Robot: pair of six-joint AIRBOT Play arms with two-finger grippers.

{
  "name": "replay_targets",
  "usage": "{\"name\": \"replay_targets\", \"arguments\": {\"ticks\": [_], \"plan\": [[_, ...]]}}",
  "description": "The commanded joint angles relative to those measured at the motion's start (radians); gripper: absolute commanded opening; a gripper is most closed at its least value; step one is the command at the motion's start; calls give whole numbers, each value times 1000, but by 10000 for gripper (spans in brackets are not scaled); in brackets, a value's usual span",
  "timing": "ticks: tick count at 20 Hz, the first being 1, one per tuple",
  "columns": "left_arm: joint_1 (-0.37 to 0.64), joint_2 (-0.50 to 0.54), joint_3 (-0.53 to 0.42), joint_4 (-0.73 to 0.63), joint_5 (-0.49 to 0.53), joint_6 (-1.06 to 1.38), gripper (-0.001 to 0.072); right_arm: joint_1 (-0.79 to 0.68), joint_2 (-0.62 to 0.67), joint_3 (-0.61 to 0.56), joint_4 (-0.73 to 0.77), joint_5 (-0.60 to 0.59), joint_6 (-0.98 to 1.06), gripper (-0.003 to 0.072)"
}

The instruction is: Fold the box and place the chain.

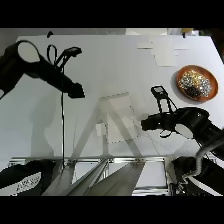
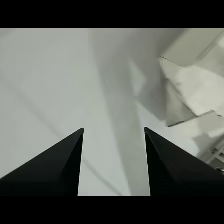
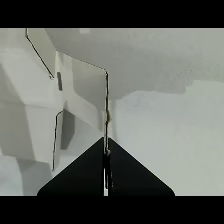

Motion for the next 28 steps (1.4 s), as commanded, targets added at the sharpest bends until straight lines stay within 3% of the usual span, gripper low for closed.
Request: {"name": "replay_targets", "arguments": {"ticks": [1,4,8,14,19,23,28], "plan": [[19,66,-273,-366,161,404,411,2,1,0,3,-2,3,15],[-31,20,-367,-555,224,625,430,2,1,0,4,-2,3,15],[-51,-82,-367,-571,287,653,511,2,1,0,11,-1,3,15],[-51,-193,-367,-620,291,732,510,2,1,0,11,-1,3,15],[10,-177,-366,-607,211,722,510,2,1,0,11,2,3,15],[51,-147,-366,-483,232,619,510,2,1,0,11,2,3,15],[-60,-201,-363,-635,273,732,508,2,1,0,11,2,3,15]]}}
